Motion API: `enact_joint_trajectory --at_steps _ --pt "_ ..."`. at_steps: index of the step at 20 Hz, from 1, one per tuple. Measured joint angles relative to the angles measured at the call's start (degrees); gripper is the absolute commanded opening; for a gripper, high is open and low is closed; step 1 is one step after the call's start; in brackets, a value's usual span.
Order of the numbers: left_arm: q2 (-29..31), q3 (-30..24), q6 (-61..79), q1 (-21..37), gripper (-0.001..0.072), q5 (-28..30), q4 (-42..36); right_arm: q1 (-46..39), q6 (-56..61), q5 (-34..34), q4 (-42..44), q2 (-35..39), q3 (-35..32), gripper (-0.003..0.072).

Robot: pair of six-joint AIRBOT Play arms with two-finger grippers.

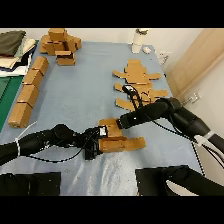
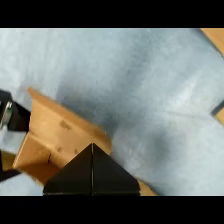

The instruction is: Fold the box.

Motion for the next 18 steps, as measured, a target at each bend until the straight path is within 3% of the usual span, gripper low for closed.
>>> enact_joint_trajectory --at_steps 6,7,8,9,13,18 --pt "0.00 0.00 0.00 0.00 0.0478 0.00 0.00 0.00 -2.36 -13.64 -2.38 10.69 -7.39 0.0005" --pt "0.00 0.00 0.00 0.00 0.0478 0.00 0.00 0.00 -3.91 -15.56 -2.64 12.35 -9.44 0.0082" --pt "0.00 0.00 0.00 0.00 0.0478 0.00 0.00 0.00 -5.77 -17.22 -2.84 13.84 -11.61 0.0283" --pt "0.00 0.00 0.02 0.00 0.0478 0.00 0.00 0.00 -7.67 -18.05 -3.23 14.88 -13.40 0.0417" --pt "0.00 0.00 0.00 0.00 0.0478 0.00 0.02 0.00 -18.53 -15.50 -4.74 16.17 -17.59 0.0418" --pt "0.00 0.00 0.02 0.00 0.0478 0.00 0.02 0.00 -34.71 -2.01 -5.53 13.94 -18.91 0.0418"
